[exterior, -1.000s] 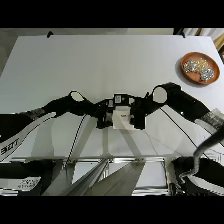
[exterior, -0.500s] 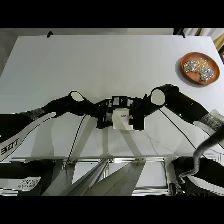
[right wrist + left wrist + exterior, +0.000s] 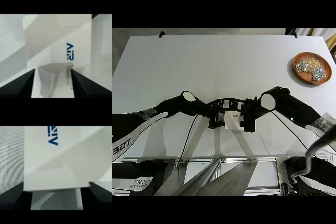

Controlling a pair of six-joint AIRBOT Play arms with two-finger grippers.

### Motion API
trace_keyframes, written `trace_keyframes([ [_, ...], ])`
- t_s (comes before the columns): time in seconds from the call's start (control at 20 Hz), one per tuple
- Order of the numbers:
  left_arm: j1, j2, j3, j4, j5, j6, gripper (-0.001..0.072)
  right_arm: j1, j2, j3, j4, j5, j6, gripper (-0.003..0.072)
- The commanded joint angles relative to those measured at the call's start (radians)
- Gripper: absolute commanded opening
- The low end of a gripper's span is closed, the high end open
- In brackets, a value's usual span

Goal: Fold the box and place the chain.

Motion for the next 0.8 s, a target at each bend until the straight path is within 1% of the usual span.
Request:
trace_keyframes([
  [0.0, 0.0, 0.0, 0.0, 0.0, 0.0, 0.0, 0.0208, 0.031, 0.001, -0.003, -0.055, -0.035, 0.005, 0.0558],
  [0.1, 0.0, 0.0, 0.0, 0.0, 0.0, 0.0, 0.0208, 0.04, 0.001, -0.005, -0.058, -0.035, 0.01, 0.0596],
  [0.15, 0.0, 0.0, 0.0, 0.0, 0.0, 0.0, 0.0208, 0.048, 0.002, -0.008, -0.058, -0.035, 0.01, 0.0599],
  [0.2, 0.0, 0.0, 0.0, 0.0, 0.0, 0.0, 0.0208, 0.055, 0.002, -0.012, -0.058, -0.036, 0.01, 0.0658],
  [0.25, 0.0, 0.0, 0.0, 0.0, 0.0, 0.0, 0.0208, 0.062, 0.002, -0.017, -0.058, -0.04, 0.011, 0.0702],
  [0.45, 0.0, 0.0, 0.0, 0.0, 0.0, 0.0, 0.0208, 0.065, 0.007, -0.018, -0.057, -0.046, 0.011, 0.071],
  [0.75, 0.0, 0.0, 0.0, 0.0, 0.0, 0.0, 0.0208, 0.065, 0.067, -0.018, -0.051, -0.038, 0.043, 0.0711],
])
